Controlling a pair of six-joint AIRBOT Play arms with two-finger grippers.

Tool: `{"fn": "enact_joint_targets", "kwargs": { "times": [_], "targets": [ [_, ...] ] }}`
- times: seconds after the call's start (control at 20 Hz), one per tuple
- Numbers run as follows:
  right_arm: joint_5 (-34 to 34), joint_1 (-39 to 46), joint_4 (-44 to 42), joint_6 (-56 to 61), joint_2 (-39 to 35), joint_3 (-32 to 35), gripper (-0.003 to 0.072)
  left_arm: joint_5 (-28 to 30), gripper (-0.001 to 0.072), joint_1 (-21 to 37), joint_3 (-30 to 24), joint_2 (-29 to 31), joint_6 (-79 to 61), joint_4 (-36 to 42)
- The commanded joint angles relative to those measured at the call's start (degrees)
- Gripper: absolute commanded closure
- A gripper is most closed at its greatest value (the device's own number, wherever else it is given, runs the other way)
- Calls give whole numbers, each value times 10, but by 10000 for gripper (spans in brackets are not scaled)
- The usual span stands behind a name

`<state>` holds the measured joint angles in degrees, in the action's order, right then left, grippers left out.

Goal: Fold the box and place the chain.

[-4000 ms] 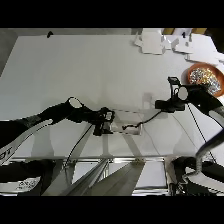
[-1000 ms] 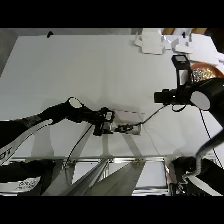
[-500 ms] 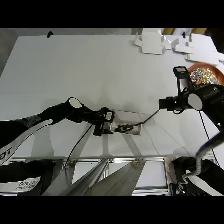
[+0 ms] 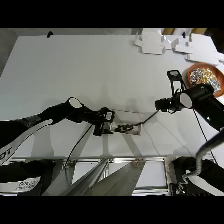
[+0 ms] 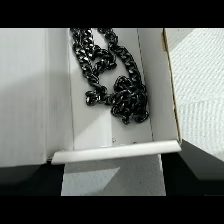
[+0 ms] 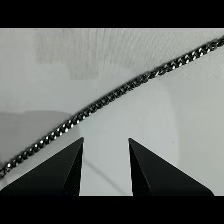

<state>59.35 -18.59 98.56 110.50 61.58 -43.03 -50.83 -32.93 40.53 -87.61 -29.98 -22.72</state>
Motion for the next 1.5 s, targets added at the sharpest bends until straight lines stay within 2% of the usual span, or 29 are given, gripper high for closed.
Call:
{"fn": "enact_joint_targets", "kwargs": {
  "times": [0.0,0.45,1.0,1.25,1.35,1.4,1.45],
  "targets": [
    [-10,0,0,0,15,0,358,0,500,0,0,0,0,0],
    [-45,0,3,12,24,0,365,0,500,0,0,0,0,0],
    [-40,0,-42,22,124,1,365,0,500,0,0,0,0,0],
    [-50,0,-41,22,130,1,452,0,500,0,0,0,0,0],
    [-54,0,-41,22,130,1,461,0,500,0,0,0,0,0],
    [-55,0,-41,22,130,1,490,0,500,0,0,0,0,0],
    [-55,0,-41,22,130,1,557,0,500,0,0,0,0,0]
  ]
}}
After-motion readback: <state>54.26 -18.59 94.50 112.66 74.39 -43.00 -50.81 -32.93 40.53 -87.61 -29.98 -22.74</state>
